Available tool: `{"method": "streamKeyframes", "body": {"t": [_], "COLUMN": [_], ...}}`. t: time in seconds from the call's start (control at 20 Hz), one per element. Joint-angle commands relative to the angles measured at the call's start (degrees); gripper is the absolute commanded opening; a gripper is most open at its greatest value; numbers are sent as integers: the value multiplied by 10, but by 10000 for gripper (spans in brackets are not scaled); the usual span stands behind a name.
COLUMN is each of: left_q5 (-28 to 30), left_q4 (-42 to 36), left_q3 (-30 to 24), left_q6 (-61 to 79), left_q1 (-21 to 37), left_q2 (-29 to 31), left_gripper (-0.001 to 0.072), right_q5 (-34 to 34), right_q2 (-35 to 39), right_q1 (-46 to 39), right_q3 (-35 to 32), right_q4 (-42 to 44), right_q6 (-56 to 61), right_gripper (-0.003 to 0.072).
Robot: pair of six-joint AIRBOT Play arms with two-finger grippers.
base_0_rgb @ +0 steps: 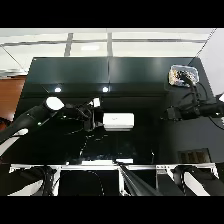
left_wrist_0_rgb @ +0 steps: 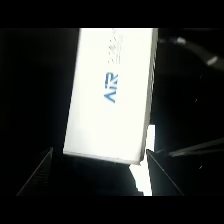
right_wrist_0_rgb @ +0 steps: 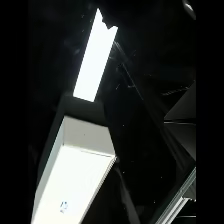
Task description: Fold the box and place the chain.
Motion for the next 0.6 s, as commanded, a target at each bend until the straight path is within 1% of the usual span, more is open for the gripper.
{"method": "streamKeyframes", "body": {"t": [0.0,0.15,0.25,0.35,0.45,0.55], "left_q5": [0,2,2,-2,-11,-41], "left_q4": [-80,-92,-92,-91,-91,-91], "left_q3": [9,68,120,163,183,189], "left_q6": [-28,-30,-30,-31,-55,-74], "left_q1": [-12,-55,-76,-82,-82,-82], "left_q2": [13,-50,-108,-157,-186,-203], "left_gripper": [715,713,712,712,711,711], "right_q5": [-13,-61,-70,-70,-71,-80], "right_q2": [22,22,22,22,22,22], "right_q1": [-32,-32,-32,-32,-32,-32], "right_q3": [-30,-65,-71,-71,-71,-71], "right_q4": [0,27,26,25,24,24], "right_q6": [11,11,11,9,6,4], "right_gripper": [21,22,21,22,22,21]}}
